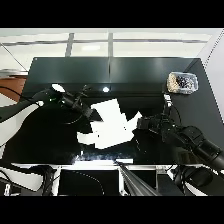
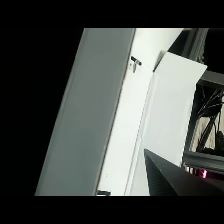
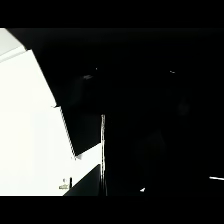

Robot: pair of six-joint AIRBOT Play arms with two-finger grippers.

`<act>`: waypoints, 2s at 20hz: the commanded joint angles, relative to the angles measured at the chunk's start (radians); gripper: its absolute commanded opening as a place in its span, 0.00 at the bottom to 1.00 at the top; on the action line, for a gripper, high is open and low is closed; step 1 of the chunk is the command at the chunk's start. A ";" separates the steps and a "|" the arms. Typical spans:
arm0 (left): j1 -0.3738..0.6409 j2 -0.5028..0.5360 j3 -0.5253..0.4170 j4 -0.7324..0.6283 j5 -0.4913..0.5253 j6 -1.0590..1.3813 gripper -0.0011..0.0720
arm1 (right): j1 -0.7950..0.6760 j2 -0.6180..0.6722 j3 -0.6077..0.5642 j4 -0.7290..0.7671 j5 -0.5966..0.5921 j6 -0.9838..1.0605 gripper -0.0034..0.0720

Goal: Fold the box and place the chain.

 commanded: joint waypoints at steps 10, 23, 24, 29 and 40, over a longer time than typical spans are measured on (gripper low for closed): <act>-0.007 -0.031 0.008 0.104 -0.047 0.016 0.59 | 0.000 0.001 0.000 -0.002 0.000 0.000 0.07; -0.057 -0.031 0.005 0.105 -0.066 0.016 0.57 | 0.000 0.001 0.000 -0.001 0.000 0.001 0.07; -0.053 -0.031 0.005 0.114 -0.066 0.013 0.56 | 0.000 0.001 0.000 -0.001 0.000 0.001 0.07; -0.048 -0.031 0.005 0.171 -0.066 -0.029 0.49 | 0.000 0.001 0.000 -0.001 0.000 0.001 0.07; -0.050 -0.031 0.007 0.166 -0.058 -0.035 0.05 | 0.000 0.001 0.000 0.003 -0.046 0.001 0.07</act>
